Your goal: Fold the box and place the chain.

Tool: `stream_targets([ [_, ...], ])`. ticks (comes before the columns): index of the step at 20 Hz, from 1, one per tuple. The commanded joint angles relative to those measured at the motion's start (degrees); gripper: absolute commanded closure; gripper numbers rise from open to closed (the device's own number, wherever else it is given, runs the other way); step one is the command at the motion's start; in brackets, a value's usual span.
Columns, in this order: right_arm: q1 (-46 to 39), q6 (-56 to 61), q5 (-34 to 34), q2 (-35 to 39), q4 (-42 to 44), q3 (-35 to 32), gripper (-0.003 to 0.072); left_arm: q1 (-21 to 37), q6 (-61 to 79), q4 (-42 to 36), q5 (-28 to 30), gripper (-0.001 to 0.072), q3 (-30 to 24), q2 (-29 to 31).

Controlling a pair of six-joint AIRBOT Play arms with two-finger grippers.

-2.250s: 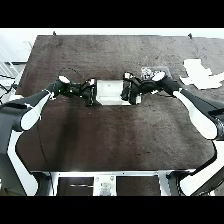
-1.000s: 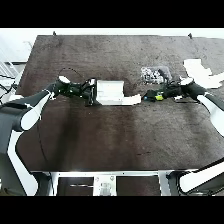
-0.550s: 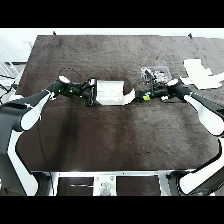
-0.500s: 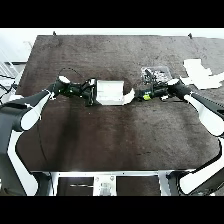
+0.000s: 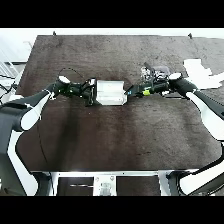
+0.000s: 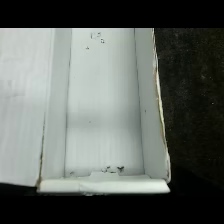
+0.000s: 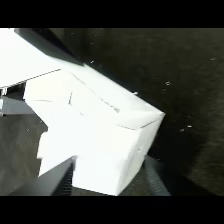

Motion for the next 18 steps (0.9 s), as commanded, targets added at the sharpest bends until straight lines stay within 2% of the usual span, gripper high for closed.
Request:
stream_targets([
  [1,1.36,1.31,0.33,-0.59,0.04,0.15,0.0139,0.00,0.00,0.00,0.02,0.0086,0.02,0.02],
  [2,1.51,1.79,0.33,-0.59,0.07,0.17,0.0118,0.00,0.00,0.00,0.02,0.0086,0.02,0.02],
  [7,2.08,2.82,0.26,-0.57,0.07,0.17,0.0118,0.00,0.00,0.00,0.00,0.0087,0.02,0.02],
  [11,3.82,6.10,-2.84,-0.57,-0.28,0.26,0.0118,0.00,0.00,0.00,-0.07,0.0086,0.02,0.02],
  [18,7.80,18.10,-6.91,-0.59,-13.99,3.76,0.0119,-0.02,0.00,0.00,-0.07,0.0086,0.02,0.02],
])
